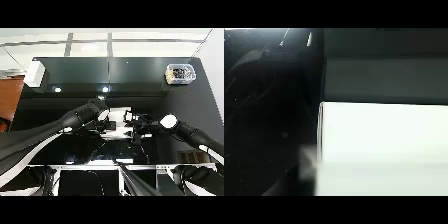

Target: Fold the box and place the chain.

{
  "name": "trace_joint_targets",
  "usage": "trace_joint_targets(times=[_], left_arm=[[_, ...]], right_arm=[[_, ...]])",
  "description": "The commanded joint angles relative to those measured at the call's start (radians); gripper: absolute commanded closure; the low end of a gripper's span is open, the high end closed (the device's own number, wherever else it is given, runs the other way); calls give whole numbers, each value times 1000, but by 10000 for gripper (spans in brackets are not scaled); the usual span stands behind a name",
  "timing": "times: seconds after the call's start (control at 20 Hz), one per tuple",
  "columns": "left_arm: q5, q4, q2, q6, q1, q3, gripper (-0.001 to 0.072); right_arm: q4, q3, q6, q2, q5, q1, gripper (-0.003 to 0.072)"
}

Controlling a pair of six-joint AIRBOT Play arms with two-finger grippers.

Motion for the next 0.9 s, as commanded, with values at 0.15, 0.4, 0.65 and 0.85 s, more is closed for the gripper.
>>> trace_joint_targets(times=[0.15,0.4,0.65,0.85], left_arm=[[3,-4,0,0,0,0,683],[2,-5,0,0,0,0,682],[2,-5,0,0,0,0,683],[3,-5,0,0,0,0,682]], right_arm=[[-306,27,509,132,100,-51,673],[-644,77,1350,284,373,-476,675],[-333,-38,1324,164,463,-887,673],[-176,-53,1164,-40,565,-778,673]])
